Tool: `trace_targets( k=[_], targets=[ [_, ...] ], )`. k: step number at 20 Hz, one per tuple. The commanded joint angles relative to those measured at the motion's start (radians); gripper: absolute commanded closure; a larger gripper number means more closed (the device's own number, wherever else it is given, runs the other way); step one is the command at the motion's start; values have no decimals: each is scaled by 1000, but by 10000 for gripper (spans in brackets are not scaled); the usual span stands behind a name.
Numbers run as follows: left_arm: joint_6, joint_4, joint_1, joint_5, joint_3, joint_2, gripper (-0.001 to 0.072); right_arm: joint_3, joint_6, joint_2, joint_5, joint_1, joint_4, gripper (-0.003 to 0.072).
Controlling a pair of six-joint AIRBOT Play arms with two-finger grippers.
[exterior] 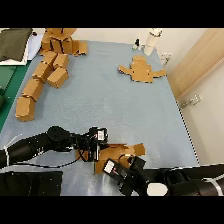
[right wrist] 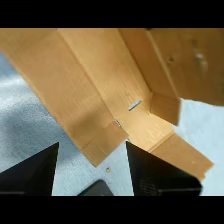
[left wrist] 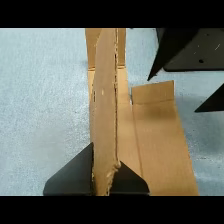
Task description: Fold the box.
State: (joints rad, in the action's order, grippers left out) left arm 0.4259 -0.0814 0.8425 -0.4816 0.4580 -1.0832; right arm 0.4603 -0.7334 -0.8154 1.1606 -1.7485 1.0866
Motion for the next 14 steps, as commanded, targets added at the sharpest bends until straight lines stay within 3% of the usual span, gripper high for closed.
trace_targets(
  k=[1,6,14],
  targets=[
    [0,0,-1,0,0,0,697,-6,-76,-77,-61,-21,2,40],
    [0,0,-1,0,0,0,697,-7,-79,-89,-64,-21,-10,41],
    [0,0,-1,0,0,0,697,-5,-33,-106,-32,-21,-177,41]
  ],
)
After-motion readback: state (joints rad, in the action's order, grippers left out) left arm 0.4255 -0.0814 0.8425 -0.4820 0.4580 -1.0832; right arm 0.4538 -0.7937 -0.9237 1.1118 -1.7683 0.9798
